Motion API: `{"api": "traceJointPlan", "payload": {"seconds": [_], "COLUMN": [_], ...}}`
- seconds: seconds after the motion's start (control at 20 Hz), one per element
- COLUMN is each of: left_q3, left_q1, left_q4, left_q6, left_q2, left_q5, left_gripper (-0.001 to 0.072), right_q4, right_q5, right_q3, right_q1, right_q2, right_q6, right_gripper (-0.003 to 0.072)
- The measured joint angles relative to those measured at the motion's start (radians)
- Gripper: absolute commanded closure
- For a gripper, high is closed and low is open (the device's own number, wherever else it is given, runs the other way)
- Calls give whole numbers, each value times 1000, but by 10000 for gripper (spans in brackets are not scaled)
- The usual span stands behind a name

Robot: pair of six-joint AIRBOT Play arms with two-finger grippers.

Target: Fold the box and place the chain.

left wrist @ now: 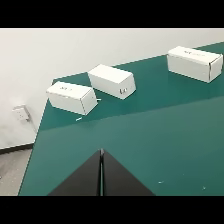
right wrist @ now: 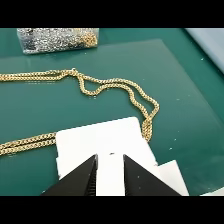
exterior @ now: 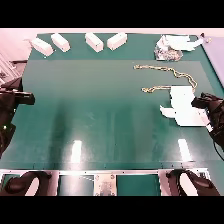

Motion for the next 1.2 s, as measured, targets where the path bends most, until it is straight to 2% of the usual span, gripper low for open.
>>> {"api": "traceJointPlan", "payload": {"seconds": [0.1,0.2,0.3,0.55,0.6,0.65,0.7,0.85,0.9,1.05,1.1,1.2], "left_q3": [0,0,0,0,0,0,0,0,0,0,0,0], "left_q1": [0,0,0,0,0,0,0,0,0,0,0,0], "left_q4": [0,0,0,0,0,0,0,0,0,0,0,0], "left_q6": [0,0,0,0,0,0,0,0,0,0,0,0], "left_q2": [0,0,0,0,0,0,0,0,0,0,0,0], "left_q5": [-2,-2,-2,-2,-2,-2,-2,-2,-2,-2,-2,-2], "left_gripper": [691,691,690,691,690,690,690,691,690,690,691,691], "right_q4": [-41,-84,-164,-467,-514,-565,-615,-777,-815,-889,-903,-920], "right_q5": [38,129,279,667,721,767,809,953,1005,1166,1220,1318], "right_q3": [44,103,184,445,495,550,605,795,859,1061,1125,1243], "right_q1": [-54,-149,-276,-570,-606,-635,-656,-695,-702,-712,-714,-715], "right_q2": [-43,-104,-183,-409,-449,-492,-532,-667,-714,-864,-913,-1001], "right_q6": [-3,-2,59,373,415,457,499,609,634,682,689,711], "right_gripper": [471,471,470,440,391,384,347,340,300,258,223,223]}}
